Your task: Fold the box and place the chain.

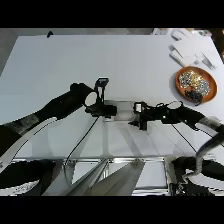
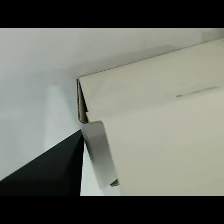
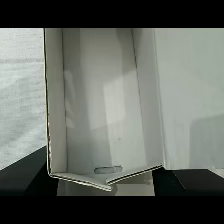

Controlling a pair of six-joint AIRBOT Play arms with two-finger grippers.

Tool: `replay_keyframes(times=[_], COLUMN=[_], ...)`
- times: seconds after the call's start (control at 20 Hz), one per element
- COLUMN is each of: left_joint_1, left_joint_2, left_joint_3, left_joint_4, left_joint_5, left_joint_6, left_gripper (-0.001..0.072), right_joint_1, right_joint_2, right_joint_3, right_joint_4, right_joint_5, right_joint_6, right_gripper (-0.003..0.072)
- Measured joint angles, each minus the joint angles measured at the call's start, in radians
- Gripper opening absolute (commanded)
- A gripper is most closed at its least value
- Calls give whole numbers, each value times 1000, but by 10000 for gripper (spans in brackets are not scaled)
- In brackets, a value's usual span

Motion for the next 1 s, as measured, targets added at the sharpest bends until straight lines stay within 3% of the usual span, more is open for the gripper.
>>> replay_keyframes(times=[0.2, 0.3, 0.4, 1.0], left_joint_1=[-34, -44, -50, -54], left_joint_2=[-74, -101, -118, -159], left_joint_3=[70, 88, 98, 108], left_joint_4=[82, 119, 138, 164], left_joint_5=[-114, -158, -177, -128], left_joint_6=[-132, -191, -232, -243], left_gripper=[332, 247, 248, 235], right_joint_1=[0, 0, 0, 0], right_joint_2=[0, 0, 0, 0], right_joint_3=[0, 0, 0, 0], right_joint_4=[0, 0, 1, 1], right_joint_5=[0, 0, -1, 0], right_joint_6=[0, 0, 0, 0], right_gripper=[379, 379, 379, 379])
